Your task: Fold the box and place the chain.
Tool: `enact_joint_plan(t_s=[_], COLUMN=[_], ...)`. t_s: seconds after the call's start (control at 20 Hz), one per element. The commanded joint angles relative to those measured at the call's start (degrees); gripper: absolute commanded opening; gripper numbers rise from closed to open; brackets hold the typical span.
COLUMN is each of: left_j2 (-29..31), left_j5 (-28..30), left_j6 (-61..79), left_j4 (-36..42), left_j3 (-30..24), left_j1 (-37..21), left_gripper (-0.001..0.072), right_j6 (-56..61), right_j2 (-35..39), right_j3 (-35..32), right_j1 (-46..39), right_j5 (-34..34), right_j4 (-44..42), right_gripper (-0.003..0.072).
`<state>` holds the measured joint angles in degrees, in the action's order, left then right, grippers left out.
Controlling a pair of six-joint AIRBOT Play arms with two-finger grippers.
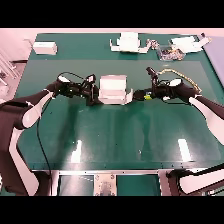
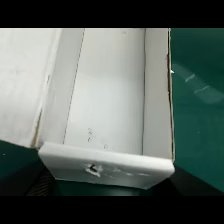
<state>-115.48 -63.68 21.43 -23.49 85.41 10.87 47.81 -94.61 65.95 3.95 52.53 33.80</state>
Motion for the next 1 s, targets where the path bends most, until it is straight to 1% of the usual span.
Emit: enact_joint_plan(t_s=[0.0,0.15,0.35,0.4,0.45,0.5,0.7,0.8,0.9,0.95], left_j2=[0.0,0.0,0.0,0.0,0.0,0.0,0.0,0.0,0.0,0.0], left_j5=[0.0,0.0,0.0,0.0,0.0,0.0,0.0,0.0,0.0,0.0], left_j6=[0.0,0.0,0.0,0.0,0.0,0.0,0.0,0.0,0.0,0.0], left_j4=[0.0,0.0,0.0,0.0,0.0,0.0,0.0,0.0,0.0,0.0], left_j3=[0.0,0.0,0.0,0.0,0.0,0.0,0.0,0.0,0.0,0.0], left_j1=[0.0,0.0,0.0,0.0,0.0,0.0,0.0,0.0,0.0,0.0], left_gripper=[0.0338,0.0338,0.0338,0.0338,0.0338,0.0338,0.0338,0.0338,0.0338,0.0338], right_j6=[-0.2,0.0,-0.1,-0.1,-0.1,-0.1,-0.1,-0.1,-0.1,-0.1], right_j2=[0.7,0.7,0.7,0.7,0.7,0.7,0.7,0.7,0.5,0.3], right_j3=[2.5,2.5,2.5,2.5,2.6,2.7,2.9,2.9,2.9,2.9], right_j1=[1.0,1.1,1.3,1.3,1.3,1.3,1.3,1.7,2.6,2.9], right_j5=[0.1,2.0,2.2,2.2,2.6,3.0,3.7,3.7,3.4,3.1], right_j4=[-0.6,-0.6,-0.8,-0.8,-0.9,-0.9,-1.7,-1.7,-1.6,-1.6], right_gripper=[0.0008,0.0010,0.0012,0.0024,0.0132,0.0147,0.0157,0.0241,0.0255,0.0302])
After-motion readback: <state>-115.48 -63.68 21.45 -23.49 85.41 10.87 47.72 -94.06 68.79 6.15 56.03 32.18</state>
